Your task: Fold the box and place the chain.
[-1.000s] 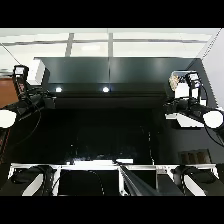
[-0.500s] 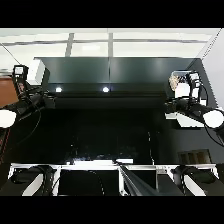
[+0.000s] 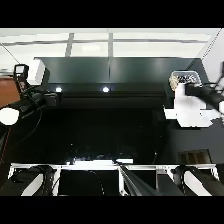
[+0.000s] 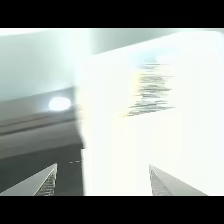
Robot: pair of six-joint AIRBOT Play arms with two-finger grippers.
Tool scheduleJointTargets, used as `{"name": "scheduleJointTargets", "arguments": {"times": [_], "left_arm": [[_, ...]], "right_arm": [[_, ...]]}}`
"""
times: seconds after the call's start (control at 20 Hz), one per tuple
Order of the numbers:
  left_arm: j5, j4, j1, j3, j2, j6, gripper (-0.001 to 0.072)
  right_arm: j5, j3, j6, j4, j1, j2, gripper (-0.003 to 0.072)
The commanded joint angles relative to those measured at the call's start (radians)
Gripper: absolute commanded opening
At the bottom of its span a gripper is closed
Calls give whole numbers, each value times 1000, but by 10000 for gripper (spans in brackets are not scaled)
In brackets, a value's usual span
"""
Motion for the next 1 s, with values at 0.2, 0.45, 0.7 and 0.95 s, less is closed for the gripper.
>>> {"name": "scheduleJointTargets", "arguments": {"times": [0.2,0.45,0.7,0.95], "left_arm": [[-62,-1,-2,0,-41,-1,707],[-71,-1,-41,0,-65,-1,707],[-71,-1,-98,0,-93,-1,707],[-69,0,-105,0,-100,-1,707]], "right_arm": [[509,403,56,-128,-621,-385,634],[790,562,-128,-89,-659,-591,632],[768,594,-219,-61,-591,-645,489],[797,594,-219,-90,-551,-649,11]]}}
